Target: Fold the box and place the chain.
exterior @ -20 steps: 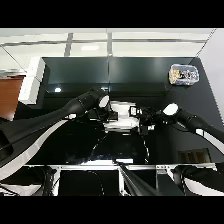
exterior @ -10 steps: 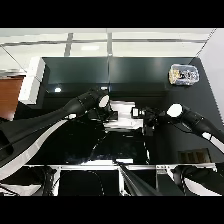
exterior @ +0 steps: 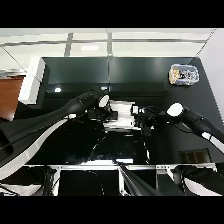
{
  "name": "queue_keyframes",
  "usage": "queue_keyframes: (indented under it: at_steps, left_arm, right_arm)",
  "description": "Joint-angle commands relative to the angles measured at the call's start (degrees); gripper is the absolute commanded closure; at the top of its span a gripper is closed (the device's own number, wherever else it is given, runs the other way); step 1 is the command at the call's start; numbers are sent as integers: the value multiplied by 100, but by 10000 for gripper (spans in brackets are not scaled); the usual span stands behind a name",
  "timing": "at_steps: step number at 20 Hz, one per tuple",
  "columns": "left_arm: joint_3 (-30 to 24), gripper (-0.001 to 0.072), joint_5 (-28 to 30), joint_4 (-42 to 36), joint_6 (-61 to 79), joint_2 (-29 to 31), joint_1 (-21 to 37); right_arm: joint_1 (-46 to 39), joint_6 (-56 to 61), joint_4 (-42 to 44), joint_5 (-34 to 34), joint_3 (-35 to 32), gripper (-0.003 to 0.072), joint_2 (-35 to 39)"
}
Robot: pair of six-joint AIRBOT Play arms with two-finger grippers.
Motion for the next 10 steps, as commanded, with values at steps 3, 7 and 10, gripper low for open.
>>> queue_keyframes:
  at_steps: [3,7,10]
  left_arm:
    - [7,687,94,-81,-4,0,2]
    - [7,686,96,-81,-2,0,2]
    - [7,687,94,-81,-4,0,2]
  right_arm:
    - [313,-13,973,-157,2,557,-481]
    - [210,-4,949,-251,2,558,-546]
    - [-59,13,970,-142,7,503,-522]
